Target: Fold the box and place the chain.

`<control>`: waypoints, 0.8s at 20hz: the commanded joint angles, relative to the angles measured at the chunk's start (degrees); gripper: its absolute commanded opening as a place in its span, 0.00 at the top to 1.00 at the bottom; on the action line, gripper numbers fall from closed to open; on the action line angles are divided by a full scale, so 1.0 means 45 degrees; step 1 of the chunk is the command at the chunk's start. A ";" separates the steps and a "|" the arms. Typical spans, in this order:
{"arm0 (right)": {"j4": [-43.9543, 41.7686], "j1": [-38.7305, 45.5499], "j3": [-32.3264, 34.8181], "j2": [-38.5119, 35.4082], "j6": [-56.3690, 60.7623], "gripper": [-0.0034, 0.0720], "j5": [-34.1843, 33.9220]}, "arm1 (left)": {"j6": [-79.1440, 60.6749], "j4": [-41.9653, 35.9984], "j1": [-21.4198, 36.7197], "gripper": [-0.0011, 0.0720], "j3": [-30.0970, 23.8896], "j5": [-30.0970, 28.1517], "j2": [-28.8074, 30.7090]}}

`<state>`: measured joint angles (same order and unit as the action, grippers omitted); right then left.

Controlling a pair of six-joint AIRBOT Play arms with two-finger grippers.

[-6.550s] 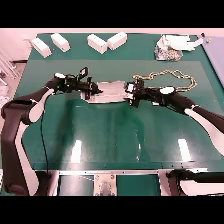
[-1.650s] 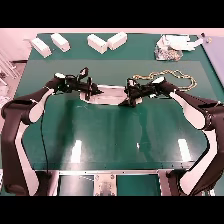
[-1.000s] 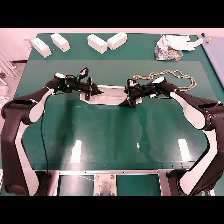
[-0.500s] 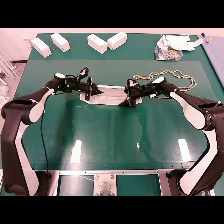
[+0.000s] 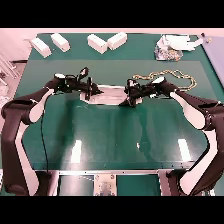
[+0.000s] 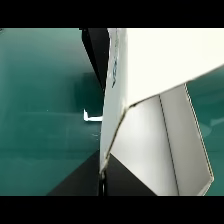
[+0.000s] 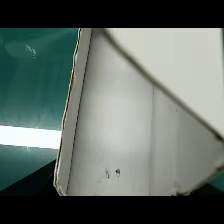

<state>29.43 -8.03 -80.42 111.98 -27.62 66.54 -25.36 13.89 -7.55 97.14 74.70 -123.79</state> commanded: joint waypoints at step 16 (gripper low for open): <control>-0.0005 -0.0010 0.0000 0.0005 0.0000 0.30 0.0000 | 0.0083 -0.1321 0.1083 0.17 0.0078 0.2482 0.0593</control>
<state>29.47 -8.08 -80.40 111.98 -27.64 66.61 -25.41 10.09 -4.49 97.43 80.88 -121.99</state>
